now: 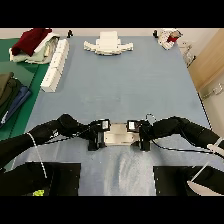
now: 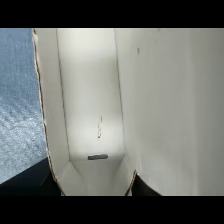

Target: Fold the box.

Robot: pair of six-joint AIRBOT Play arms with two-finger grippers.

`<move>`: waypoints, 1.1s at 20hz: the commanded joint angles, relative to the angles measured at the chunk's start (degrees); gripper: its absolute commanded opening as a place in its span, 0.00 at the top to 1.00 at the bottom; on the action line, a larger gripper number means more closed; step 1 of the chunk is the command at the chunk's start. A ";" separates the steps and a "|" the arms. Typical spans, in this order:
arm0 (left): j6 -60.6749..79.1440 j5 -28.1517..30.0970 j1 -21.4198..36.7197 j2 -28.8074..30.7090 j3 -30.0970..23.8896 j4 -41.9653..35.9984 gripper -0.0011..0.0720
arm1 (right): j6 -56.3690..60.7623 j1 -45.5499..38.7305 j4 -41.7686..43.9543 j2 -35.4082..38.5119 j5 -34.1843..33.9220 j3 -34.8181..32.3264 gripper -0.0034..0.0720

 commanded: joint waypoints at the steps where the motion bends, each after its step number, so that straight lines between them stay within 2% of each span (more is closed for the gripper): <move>1: 0.96 0.37 -0.02 0.96 0.07 -1.11 0.04 | 0.00 -0.02 -0.02 -0.04 0.02 0.04 0.36; 10: 4.37 -3.10 0.00 1.40 -0.04 -4.31 0.04 | 0.00 -0.02 0.00 -0.04 0.00 0.04 0.36; 22: 4.20 -1.05 -0.02 1.33 -1.33 -4.35 0.04 | 0.00 -0.02 0.00 -0.04 0.00 0.04 0.36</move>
